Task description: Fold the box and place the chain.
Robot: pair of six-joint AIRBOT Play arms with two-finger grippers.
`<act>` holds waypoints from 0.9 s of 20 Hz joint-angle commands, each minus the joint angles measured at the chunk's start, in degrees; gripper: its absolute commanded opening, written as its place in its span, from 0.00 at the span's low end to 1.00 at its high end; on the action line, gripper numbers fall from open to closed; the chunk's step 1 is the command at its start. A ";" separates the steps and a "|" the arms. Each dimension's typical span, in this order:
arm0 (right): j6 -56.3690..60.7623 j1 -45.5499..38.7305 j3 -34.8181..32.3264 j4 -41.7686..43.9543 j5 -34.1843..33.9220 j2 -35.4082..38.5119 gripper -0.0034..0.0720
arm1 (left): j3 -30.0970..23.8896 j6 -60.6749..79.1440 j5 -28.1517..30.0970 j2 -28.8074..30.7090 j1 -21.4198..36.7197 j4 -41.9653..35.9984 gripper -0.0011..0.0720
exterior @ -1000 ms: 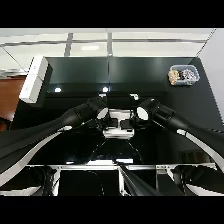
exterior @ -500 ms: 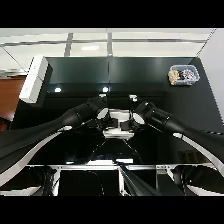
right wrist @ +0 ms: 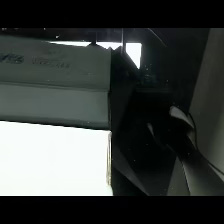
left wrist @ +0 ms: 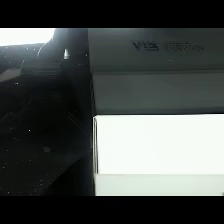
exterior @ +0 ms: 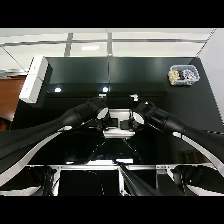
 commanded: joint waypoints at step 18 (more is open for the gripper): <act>-14.40 -36.65 2.82 -27.43 -19.82 16.35 0.47 | 0.04 0.31 0.09 0.04 0.02 0.13 0.05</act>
